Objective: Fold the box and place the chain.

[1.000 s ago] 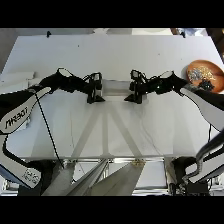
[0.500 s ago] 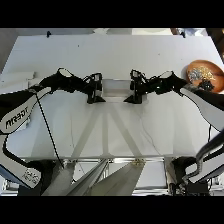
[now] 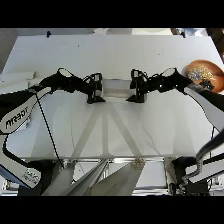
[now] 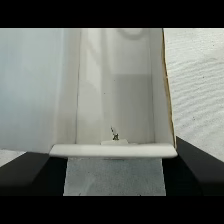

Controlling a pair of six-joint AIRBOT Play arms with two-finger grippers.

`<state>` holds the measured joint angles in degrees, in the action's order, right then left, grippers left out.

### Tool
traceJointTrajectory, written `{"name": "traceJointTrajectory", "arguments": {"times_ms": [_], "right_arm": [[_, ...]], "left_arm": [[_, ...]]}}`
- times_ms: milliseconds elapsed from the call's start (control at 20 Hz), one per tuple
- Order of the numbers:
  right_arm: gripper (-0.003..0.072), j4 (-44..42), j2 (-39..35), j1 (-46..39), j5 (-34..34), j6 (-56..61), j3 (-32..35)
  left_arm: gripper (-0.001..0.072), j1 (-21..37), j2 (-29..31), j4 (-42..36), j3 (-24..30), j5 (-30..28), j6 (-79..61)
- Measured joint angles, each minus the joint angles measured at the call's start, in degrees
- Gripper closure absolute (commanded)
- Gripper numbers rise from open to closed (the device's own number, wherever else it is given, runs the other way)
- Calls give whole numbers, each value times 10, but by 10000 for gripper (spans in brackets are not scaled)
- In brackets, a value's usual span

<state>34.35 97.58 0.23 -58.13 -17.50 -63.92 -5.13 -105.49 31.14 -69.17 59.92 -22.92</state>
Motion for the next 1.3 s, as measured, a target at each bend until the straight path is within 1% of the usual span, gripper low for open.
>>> {"name": "traceJointTrajectory", "arguments": {"times_ms": [200, 250, 300, 400, 450, 600, 700, 750, 900, 1100, 1200, 1300], "right_arm": [[47, 98, -45, -2, 2, 64, 0], [105, 120, -58, -6, 1, 86, 0], [251, 136, -71, -11, -5, 105, 0], [623, 153, -95, -21, -27, 141, 0], [669, 154, -105, -24, -44, 157, 0], [670, 124, -129, -17, -103, 200, 0], [675, 92, -137, 2, -111, 234, 0], [676, 78, -139, 14, -102, 248, 0], [677, 26, -139, 54, -20, 276, 0], [676, -51, -103, 77, 109, 296, 0], [676, -67, -73, 81, 148, 309, 0], [675, -77, -44, 84, 172, 320, 0]], "left_arm": [[548, 0, 0, 0, 0, 0, 0], [548, 0, 0, 0, 0, 0, 0], [548, 0, 0, 0, 0, 0, 0], [548, 0, 0, 0, 0, 0, 0], [548, 0, 0, 0, 0, 0, 0], [548, 0, 0, 0, 0, 0, 0], [548, 0, 0, 0, 0, -1, 0], [548, 0, 0, 0, 0, -1, 0], [548, 0, 0, 0, 0, -1, 0], [548, 0, 0, 0, 0, -1, 0], [548, 0, 0, 0, 0, -1, 0], [548, 0, 0, 0, 0, -1, 1]]}}
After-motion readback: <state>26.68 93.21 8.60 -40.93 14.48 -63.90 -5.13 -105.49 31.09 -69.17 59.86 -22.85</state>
